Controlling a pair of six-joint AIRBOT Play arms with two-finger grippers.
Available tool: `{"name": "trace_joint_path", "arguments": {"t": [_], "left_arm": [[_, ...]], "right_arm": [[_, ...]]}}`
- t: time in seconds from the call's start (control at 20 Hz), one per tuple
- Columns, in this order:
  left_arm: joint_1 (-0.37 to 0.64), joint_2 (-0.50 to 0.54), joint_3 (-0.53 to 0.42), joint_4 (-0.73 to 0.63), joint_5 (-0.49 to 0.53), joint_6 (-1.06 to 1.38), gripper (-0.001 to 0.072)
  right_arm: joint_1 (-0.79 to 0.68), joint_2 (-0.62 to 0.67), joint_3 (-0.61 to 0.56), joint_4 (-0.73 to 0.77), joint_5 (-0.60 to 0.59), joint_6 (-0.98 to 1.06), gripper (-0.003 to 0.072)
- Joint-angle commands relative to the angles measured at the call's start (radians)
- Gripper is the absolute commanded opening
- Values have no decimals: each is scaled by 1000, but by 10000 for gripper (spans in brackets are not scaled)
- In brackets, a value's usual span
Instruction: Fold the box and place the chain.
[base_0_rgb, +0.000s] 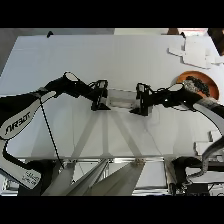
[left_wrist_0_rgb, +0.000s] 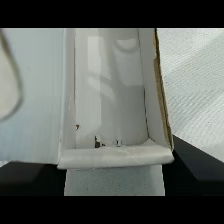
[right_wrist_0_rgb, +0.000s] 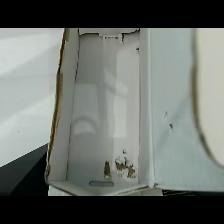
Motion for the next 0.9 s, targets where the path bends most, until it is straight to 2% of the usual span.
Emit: {"name": "trace_joint_path", "arguments": {"t": [0.0,0.15,0.35,0.5,0.55,0.65,0.7,0.85], "left_arm": [[0,0,0,0,0,-1,193],[0,0,0,0,0,-1,193],[0,0,0,0,0,-1,193],[0,0,0,0,0,-1,193],[0,0,0,0,0,-1,193],[0,0,0,0,0,-1,193],[0,0,0,0,0,-1,193],[0,0,0,0,0,-1,193]], "right_arm": [[0,64,1,-136,-6,102,706],[0,130,1,-329,-14,283,702],[0,218,1,-484,-31,535,695],[0,281,1,-496,16,662,612],[0,299,1,-496,40,707,474],[0,331,1,-490,94,780,104],[0,344,1,-467,118,803,14],[1,350,1,-287,111,802,8]]}}
